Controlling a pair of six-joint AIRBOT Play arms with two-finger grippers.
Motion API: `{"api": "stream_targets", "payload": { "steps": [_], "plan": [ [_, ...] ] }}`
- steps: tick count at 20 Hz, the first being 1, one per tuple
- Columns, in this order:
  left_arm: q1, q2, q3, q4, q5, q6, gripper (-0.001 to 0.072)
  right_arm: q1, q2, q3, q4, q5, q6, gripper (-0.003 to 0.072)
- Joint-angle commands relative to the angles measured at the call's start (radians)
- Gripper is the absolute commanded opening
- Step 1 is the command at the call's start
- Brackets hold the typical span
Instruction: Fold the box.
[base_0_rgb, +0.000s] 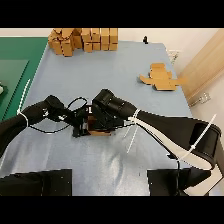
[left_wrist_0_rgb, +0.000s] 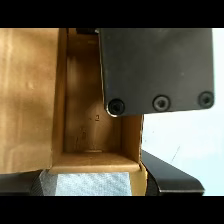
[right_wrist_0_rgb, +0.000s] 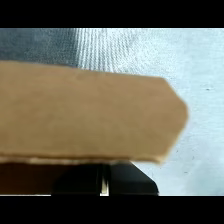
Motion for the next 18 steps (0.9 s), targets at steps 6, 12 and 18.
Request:
{"api": "stream_targets", "payload": {
  "steps": [6, 12, 18],
  "plan": [
    [0.000, 0.000, 0.000, 0.002, -0.002, 0.003, 0.0016, 0.000, -0.014, 0.003, -0.025, 0.015, 0.008, 0.0006],
    [0.000, 0.000, 0.000, 0.002, -0.005, 0.003, 0.0016, -0.009, 0.026, 0.003, -0.022, 0.059, -0.013, 0.0457],
    [0.000, 0.000, 0.000, 0.006, -0.009, 0.003, 0.0016, -0.045, 0.105, -0.018, -0.028, 0.061, -0.075, 0.0461]
  ]
}}
